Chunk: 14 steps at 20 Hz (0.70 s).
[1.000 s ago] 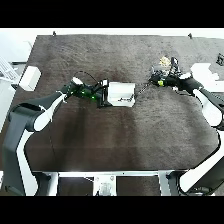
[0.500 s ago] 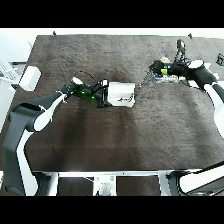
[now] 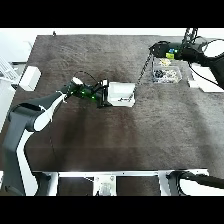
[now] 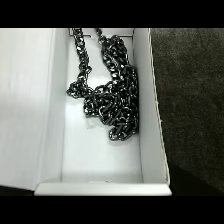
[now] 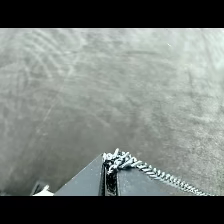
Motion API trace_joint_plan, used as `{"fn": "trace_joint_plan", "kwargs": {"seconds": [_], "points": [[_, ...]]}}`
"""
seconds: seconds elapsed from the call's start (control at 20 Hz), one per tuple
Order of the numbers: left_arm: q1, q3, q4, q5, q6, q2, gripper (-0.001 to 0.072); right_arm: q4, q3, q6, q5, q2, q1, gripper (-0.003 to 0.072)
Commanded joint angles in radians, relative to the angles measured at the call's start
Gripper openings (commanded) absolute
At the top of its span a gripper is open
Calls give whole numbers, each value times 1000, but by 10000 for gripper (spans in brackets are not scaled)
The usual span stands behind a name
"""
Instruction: Fold the box and place the chain.
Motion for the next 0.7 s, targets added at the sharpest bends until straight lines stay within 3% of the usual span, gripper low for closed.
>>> {"fn": "trace_joint_plan", "kwargs": {"seconds": [0.0,0.65], "points": [[0,0,0,0,0,0,525,-151,1,89,90,82,58,11],[0,0,0,0,0,0,526,-237,-43,139,163,173,180,11]]}}
